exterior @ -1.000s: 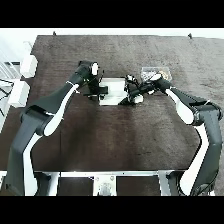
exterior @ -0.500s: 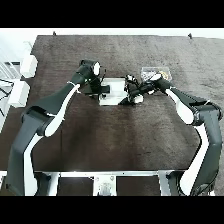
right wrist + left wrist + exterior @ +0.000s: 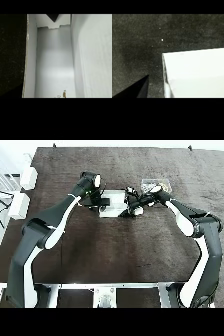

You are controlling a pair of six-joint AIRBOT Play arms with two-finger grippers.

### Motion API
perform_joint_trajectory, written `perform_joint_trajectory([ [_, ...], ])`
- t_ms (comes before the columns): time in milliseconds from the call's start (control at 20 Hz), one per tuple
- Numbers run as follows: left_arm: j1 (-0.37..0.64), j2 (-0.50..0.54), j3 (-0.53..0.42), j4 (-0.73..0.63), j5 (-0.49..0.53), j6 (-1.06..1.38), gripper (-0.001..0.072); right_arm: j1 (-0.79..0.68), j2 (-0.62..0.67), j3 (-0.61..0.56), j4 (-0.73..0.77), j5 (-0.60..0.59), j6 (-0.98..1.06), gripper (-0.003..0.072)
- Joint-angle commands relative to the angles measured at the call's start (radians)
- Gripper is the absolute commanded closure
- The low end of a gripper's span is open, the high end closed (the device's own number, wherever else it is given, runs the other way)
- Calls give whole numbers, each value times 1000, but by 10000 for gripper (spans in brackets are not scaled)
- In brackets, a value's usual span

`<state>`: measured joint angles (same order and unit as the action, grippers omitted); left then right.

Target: Fold the box and place the chain.

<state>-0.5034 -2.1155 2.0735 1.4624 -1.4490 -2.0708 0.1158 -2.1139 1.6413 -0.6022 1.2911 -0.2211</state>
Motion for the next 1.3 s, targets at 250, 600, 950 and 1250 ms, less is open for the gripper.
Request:
perform_joint_trajectory([
  [250,-13,0,1,8,-2,11,295,1,-1,0,0,0,0,393],
  [600,-13,0,1,8,-10,11,365,1,-1,0,0,0,0,393],
  [950,-13,-6,1,11,-32,29,651,1,-1,0,0,0,0,393],
  [1250,-13,-10,1,0,-20,29,589,1,-1,0,0,0,0,392],
])
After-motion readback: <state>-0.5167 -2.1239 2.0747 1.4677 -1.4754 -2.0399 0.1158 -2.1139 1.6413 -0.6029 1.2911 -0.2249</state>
